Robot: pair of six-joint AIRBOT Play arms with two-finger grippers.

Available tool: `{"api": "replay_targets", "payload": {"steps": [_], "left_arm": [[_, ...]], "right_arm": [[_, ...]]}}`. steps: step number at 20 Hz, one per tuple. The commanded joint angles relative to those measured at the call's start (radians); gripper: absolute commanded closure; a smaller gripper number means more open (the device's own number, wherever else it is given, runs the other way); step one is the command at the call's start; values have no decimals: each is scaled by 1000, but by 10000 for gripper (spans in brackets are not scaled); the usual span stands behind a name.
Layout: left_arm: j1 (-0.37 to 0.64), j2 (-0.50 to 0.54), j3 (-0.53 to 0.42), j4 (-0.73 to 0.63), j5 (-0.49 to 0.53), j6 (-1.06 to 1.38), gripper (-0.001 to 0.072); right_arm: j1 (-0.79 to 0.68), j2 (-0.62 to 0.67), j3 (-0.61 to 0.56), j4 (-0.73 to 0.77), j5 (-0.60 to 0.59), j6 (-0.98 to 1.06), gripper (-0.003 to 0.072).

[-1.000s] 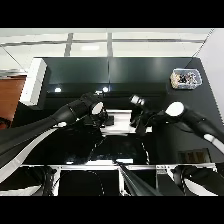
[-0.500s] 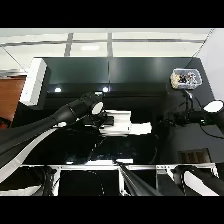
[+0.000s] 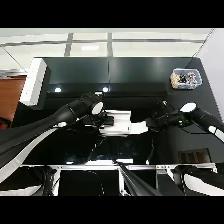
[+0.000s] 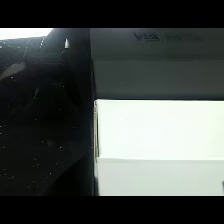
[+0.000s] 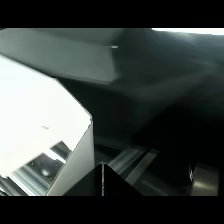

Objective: Fold the box and place the chain.

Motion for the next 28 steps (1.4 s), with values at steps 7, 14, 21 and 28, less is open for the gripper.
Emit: {"api": "replay_targets", "payload": {"steps": [7,14,21,28], "left_arm": [[1,0,0,1,3,0,686],[0,0,0,0,2,0,686],[0,0,0,0,3,0,686],[0,0,0,0,3,0,686]], "right_arm": [[92,-12,123,60,124,-14,98],[256,-12,222,-60,-3,227,252],[435,-13,315,-392,-100,592,322],[579,-30,348,-739,-124,983,322]]}}
